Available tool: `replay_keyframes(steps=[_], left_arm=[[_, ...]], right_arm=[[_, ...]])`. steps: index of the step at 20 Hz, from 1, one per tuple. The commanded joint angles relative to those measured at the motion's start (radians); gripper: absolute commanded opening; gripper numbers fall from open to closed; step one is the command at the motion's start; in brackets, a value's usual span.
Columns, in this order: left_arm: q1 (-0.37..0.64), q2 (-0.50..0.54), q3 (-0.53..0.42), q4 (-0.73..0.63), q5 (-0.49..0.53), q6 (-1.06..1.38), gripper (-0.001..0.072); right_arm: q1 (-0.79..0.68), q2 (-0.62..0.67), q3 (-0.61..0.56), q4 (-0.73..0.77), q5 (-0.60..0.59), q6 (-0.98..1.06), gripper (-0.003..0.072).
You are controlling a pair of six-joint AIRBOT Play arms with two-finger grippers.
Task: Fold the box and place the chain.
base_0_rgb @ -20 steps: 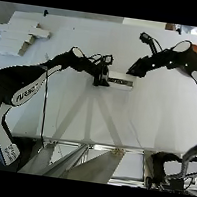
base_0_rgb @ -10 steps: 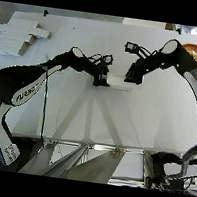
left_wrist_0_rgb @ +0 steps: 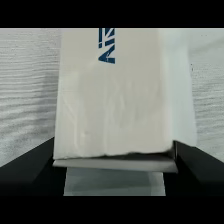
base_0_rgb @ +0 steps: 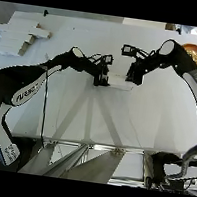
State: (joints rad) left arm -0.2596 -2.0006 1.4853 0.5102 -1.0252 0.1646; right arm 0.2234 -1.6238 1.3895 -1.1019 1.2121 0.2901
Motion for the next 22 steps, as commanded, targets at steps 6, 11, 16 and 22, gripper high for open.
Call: replay_keyframes(steps=[6, 11, 16, 22], left_arm=[[0.0, 0.0, 0.0, 0.003, -0.004, 0.003, 0.035], [0.0, 0.0, 0.0, 0.003, -0.004, 0.003, 0.035], [0.0, 0.0, 0.0, 0.003, -0.004, 0.003, 0.035], [0.0, 0.0, 0.0, 0.003, -0.004, 0.003, 0.035]], right_arm=[[0.048, 0.038, -0.003, -0.052, -0.082, 0.027, 0.0282], [0.053, 0.038, -0.005, -0.043, -0.098, 0.027, 0.0282], [0.069, 0.038, -0.038, -0.041, -0.109, 0.027, 0.0249], [0.086, 0.038, -0.114, -0.042, -0.11, 0.053, 0.0223]])
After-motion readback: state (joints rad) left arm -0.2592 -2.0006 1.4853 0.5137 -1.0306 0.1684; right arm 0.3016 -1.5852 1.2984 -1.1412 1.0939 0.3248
